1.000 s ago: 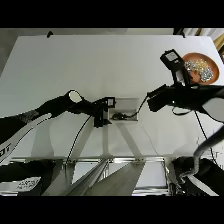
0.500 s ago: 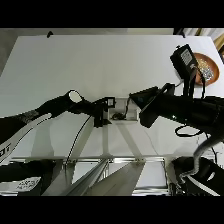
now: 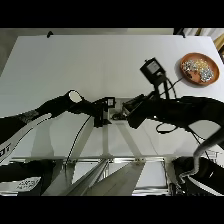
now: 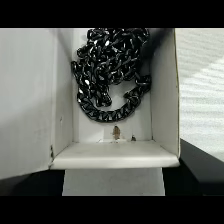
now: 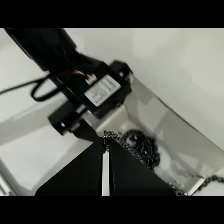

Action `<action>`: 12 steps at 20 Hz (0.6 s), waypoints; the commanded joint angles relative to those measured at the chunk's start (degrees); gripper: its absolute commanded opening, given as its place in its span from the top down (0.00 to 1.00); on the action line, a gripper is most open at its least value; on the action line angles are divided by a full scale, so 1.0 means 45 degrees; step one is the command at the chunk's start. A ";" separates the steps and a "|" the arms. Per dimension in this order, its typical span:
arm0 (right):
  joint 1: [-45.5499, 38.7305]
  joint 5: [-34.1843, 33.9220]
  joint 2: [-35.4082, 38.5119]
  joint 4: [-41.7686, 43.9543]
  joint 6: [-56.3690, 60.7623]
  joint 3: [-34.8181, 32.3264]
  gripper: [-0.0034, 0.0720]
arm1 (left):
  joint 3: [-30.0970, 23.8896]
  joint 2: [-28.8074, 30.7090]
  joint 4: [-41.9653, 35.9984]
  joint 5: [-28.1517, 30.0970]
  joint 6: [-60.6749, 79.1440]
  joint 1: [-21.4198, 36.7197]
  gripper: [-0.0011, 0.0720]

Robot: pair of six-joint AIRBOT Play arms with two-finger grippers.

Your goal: Fold the box and place the chain.

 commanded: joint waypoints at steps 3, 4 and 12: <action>0.0019 -0.0826 -0.2103 -0.0816 0.1389 -0.0758 0.93 | 0.0000 0.0010 0.0005 0.0000 0.0005 0.0000 0.97; 0.0019 -0.0869 -0.2409 -0.0816 0.1452 -0.0806 0.93 | 0.0000 0.0010 0.0000 0.0000 0.0005 0.0000 0.97; 0.0019 -0.1132 -0.3546 -0.0801 0.1943 -0.0821 0.74 | 0.0000 0.0010 0.0005 0.0000 0.0005 0.0000 0.97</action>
